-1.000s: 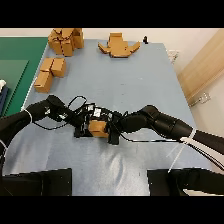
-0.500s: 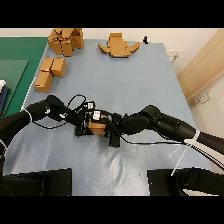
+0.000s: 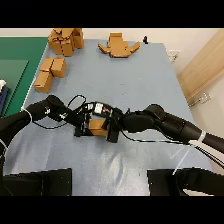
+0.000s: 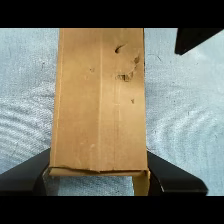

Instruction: Fold the box.

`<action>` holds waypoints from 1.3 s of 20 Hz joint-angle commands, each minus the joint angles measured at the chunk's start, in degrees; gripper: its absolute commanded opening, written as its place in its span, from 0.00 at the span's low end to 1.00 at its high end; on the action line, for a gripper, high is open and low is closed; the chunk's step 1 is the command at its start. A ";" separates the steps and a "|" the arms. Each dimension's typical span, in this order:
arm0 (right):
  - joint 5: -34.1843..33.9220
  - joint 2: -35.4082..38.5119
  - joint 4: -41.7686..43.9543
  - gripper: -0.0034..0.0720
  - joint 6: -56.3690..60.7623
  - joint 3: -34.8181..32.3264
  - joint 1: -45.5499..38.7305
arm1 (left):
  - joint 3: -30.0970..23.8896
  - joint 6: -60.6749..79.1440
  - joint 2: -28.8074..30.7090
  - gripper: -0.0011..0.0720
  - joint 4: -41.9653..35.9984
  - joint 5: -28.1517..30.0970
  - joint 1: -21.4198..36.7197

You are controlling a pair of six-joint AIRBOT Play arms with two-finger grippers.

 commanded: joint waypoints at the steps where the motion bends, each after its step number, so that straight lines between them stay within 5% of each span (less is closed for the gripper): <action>1: 15.63 2.82 0.46 0.05 14.56 -2.19 0.33 | 0.02 -0.04 -0.09 0.36 0.04 -0.02 0.00; 3: 21.81 3.21 0.46 0.05 15.34 -5.42 1.53 | 0.02 -0.04 -0.09 0.36 0.04 0.02 0.00; 6: 22.29 0.50 0.94 0.05 15.32 -5.97 2.73 | 0.02 -0.04 -0.09 0.36 0.04 0.02 0.00; 26: 14.03 -6.08 1.27 0.05 15.17 -5.31 3.91 | 0.02 -0.04 -0.13 0.36 0.04 0.13 0.00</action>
